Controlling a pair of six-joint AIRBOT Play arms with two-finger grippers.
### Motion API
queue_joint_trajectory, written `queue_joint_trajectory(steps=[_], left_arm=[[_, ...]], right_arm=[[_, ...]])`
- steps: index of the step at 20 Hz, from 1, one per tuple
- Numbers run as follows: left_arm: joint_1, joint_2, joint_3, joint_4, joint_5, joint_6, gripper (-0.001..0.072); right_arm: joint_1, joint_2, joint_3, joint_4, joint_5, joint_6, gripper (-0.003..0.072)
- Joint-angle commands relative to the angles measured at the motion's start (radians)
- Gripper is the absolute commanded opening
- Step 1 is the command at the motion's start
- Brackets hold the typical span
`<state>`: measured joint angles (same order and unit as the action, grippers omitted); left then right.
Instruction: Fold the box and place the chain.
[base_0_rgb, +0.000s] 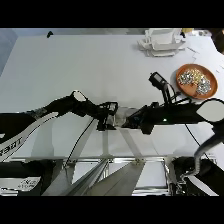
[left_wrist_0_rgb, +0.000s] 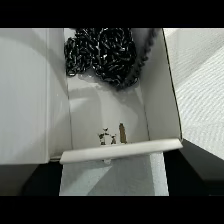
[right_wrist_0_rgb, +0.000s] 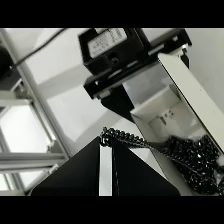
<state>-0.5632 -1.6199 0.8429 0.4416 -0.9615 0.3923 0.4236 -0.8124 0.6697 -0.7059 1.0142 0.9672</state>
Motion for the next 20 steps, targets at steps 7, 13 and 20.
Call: queue_joint_trajectory(steps=[7,13,20], left_arm=[[0.001,0.001,0.001,0.000,0.000,0.000,0.0083],[0.001,0.001,0.001,0.000,0.000,0.000,0.0083],[0.001,0.001,0.000,0.000,0.000,0.000,0.0083]], right_arm=[[0.034,-0.089,-0.013,0.017,-0.156,0.004,0.0183],[-0.031,-0.062,0.132,-0.016,-0.157,0.005,0.0185],[-0.272,-0.119,0.162,-0.668,-0.222,0.335,0.0180]])
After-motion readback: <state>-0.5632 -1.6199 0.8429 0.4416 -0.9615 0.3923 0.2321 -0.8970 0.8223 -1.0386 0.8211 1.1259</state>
